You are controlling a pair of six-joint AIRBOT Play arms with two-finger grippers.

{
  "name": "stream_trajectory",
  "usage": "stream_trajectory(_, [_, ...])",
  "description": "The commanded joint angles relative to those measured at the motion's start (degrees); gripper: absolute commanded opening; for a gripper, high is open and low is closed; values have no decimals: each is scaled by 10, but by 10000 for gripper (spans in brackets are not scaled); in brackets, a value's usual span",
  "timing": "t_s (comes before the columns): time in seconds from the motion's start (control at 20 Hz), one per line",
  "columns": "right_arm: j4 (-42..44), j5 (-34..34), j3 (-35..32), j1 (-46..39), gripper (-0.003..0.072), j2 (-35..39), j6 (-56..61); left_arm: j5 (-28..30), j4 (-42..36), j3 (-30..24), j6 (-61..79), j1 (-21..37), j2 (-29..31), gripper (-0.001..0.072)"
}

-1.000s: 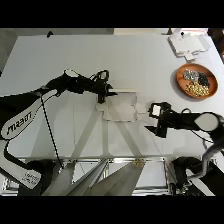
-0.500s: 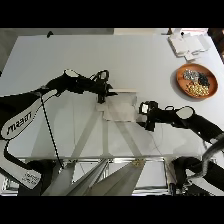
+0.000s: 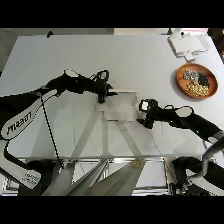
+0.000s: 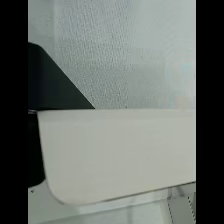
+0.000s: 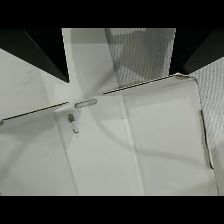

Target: Fold the box and place the chain.

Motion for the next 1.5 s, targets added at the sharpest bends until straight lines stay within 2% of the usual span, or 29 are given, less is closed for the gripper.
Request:
stream_trajectory(0.0, [23,-2,0,0,698,0,-2,0,0,0,0,0,0,16])
stream_trajectory(0.3, [39,21,0,0,695,0,1,0,0,0,0,0,0,16])
stream_trajectory(0.35, [56,17,0,0,655,0,0,0,0,0,0,0,0,16])
stream_trajectory(0.7, [67,18,10,0,667,0,0,0,0,0,0,0,0,16])
stream_trajectory(0.9, [68,0,11,-1,667,-1,44,0,0,0,0,0,0,16])
stream_trajectory(1.0, [68,19,19,-18,667,-4,45,0,0,0,0,0,0,16])
stream_trajectory(1.2, [48,90,69,-53,667,-66,45,0,0,0,0,0,0,16])
stream_trajectory(1.45, [7,125,129,-53,667,-128,47,0,0,0,0,0,0,16])
